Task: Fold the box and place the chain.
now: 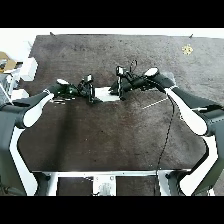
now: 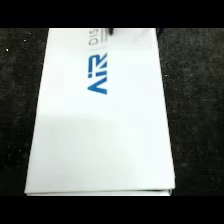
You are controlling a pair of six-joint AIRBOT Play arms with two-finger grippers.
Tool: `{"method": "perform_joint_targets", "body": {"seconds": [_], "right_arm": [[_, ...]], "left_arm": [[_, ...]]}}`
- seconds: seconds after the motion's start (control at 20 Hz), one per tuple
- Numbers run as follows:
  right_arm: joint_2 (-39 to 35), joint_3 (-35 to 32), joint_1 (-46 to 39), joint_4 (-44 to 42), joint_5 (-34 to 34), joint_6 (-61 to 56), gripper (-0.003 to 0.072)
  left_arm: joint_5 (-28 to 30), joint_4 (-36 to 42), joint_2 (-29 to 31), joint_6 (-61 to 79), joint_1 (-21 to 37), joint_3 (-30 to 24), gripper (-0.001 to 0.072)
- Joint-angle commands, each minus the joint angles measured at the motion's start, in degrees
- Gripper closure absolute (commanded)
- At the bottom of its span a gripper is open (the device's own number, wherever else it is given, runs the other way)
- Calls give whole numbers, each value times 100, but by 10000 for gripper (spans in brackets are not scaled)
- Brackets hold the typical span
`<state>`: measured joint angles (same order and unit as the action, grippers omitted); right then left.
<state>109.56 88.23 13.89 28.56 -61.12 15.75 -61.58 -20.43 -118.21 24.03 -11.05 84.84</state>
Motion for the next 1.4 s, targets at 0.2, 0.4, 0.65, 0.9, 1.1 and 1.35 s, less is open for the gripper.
{"method": "perform_joint_targets", "body": {"seconds": [0.2, 0.4, 0.65, 0.9, 1.1, 1.35], "right_arm": [[-9, 0, -166, -149, -713, -140, 485], [-162, 0, -282, -1292, -756, -553, 587], [13, 0, -203, -1045, -610, -678, 681], [400, 0, -192, 98, -592, -680, 681], [487, 0, -199, 721, -597, -680, 681], [-216, 0, -208, 72, -494, -610, 681]], "left_arm": [[2, 7, 4, -2, -2, 2, 362], [4, 7, 4, 0, -2, 2, 362], [4, 7, 4, 0, -2, 2, 362], [7, 7, 4, 0, -2, 2, 362], [4, 7, 4, 0, -2, 2, 362], [4, 7, 4, 0, -2, 2, 362]]}}
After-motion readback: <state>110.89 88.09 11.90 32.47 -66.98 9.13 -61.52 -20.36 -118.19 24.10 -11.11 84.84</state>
